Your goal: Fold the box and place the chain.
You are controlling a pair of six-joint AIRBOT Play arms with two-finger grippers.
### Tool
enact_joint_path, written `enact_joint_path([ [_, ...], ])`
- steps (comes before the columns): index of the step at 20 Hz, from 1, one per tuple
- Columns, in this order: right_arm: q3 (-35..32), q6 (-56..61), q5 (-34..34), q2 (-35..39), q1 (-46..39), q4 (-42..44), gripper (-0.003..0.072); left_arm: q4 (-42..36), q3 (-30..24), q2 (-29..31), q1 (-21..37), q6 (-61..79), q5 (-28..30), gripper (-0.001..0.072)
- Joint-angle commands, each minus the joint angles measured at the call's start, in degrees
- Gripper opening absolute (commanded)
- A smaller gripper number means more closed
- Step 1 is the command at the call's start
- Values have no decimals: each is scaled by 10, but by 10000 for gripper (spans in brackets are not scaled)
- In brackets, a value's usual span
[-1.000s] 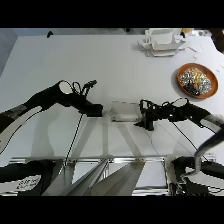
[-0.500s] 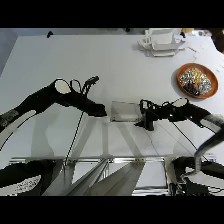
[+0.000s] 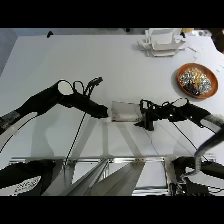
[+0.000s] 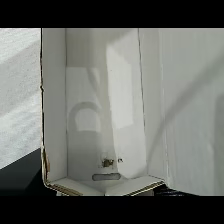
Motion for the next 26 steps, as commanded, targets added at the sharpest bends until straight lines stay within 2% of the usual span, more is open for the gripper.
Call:
enact_joint_path([
  [1, 0, 0, 0, 0, 0, 0, 400, 107, 3, 25, 23, -80, -8, 28],
  [3, 0, 0, 0, 0, 0, 0, 400, 172, 3, 33, 49, -139, -24, 28],
  [6, 0, 0, 0, 0, 0, 0, 400, 173, -4, 13, 68, -153, -31, 29],
  [10, 0, 0, 0, 0, 0, 0, 400, 104, -4, -41, 51, -117, -14, 30],
  [13, 0, 0, 0, 0, 0, 0, 400, 48, -3, -59, 29, -86, 10, 35],
  [14, 0, 0, 0, 0, 0, 0, 400, 38, -4, -62, 24, -80, 13, 55],
  [16, 0, 0, 0, 0, 0, 0, 400, 27, -3, -64, 18, -77, 11, 222],
  [21, 0, 0, 0, 0, 0, 0, 400, -17, -3, -58, 0, -53, 10, 230],
  [26, 0, 0, 0, 0, 0, 0, 400, -16, -2, -37, -5, -54, 19, 230],
])
